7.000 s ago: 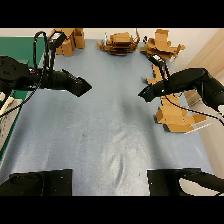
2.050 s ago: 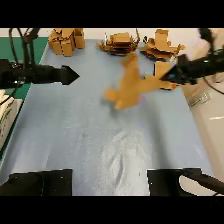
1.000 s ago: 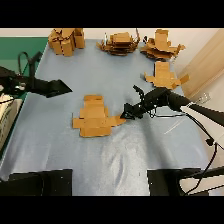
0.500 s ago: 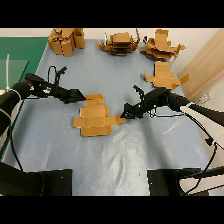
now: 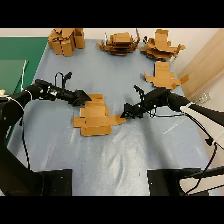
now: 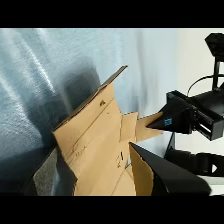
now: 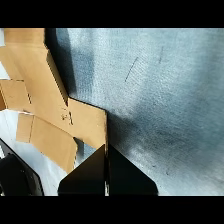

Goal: Fold the box.

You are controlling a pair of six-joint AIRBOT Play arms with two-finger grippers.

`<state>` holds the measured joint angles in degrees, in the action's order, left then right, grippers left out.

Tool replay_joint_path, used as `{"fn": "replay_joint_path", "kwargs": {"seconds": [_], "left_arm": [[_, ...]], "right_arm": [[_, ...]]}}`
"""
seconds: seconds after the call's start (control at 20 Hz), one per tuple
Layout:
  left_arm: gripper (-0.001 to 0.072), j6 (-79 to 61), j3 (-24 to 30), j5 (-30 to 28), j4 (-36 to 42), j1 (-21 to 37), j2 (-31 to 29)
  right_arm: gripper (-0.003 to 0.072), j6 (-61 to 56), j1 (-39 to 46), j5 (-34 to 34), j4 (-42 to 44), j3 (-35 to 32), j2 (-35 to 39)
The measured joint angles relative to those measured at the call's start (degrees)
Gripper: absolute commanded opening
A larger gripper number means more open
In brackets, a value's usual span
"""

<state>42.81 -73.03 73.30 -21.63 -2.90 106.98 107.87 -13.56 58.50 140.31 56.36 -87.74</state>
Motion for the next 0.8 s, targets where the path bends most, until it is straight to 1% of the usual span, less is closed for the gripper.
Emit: {"fn": "replay_joint_path", "kwargs": {"seconds": [0.05,0.15,0.2,0.3,0.35,0.4,0.65,0.8], "left_arm": [[0.0688,-0.44,-0.46,0.46,0.35,-0.04,0.42],[0.0284,-1.57,-1.25,1.09,0.61,-0.07,0.92],[0.0236,-2.27,-1.55,1.73,0.57,-0.09,1.14],[0.0235,-3.93,-2.19,3.45,2.71,-0.11,1.16],[0.0198,-4.83,-2.27,3.87,2.82,-0.11,1.25],[0.0020,-5.81,-2.43,4.11,3.43,-0.11,1.27],[0.0020,-14.84,-2.69,5.97,6.51,-0.11,1.33],[0.0019,-20.87,-2.73,8.87,7.98,-0.11,1.27]], "right_arm": [[0.0008,-0.02,0.00,0.00,0.00,0.00,0.00],[0.0008,-0.02,0.00,0.00,0.00,0.00,0.00],[0.0008,-0.02,0.00,0.00,0.00,0.00,0.00],[0.0008,-0.07,0.00,-0.04,-0.02,0.00,0.00],[0.0008,-0.07,0.00,-0.04,0.00,0.00,0.00],[0.0008,-0.04,0.00,-0.04,0.00,0.00,0.00],[0.0009,-0.07,0.00,0.00,-0.26,0.00,0.09],[0.0011,-0.07,-0.02,0.00,-1.11,-0.02,1.20]]}}
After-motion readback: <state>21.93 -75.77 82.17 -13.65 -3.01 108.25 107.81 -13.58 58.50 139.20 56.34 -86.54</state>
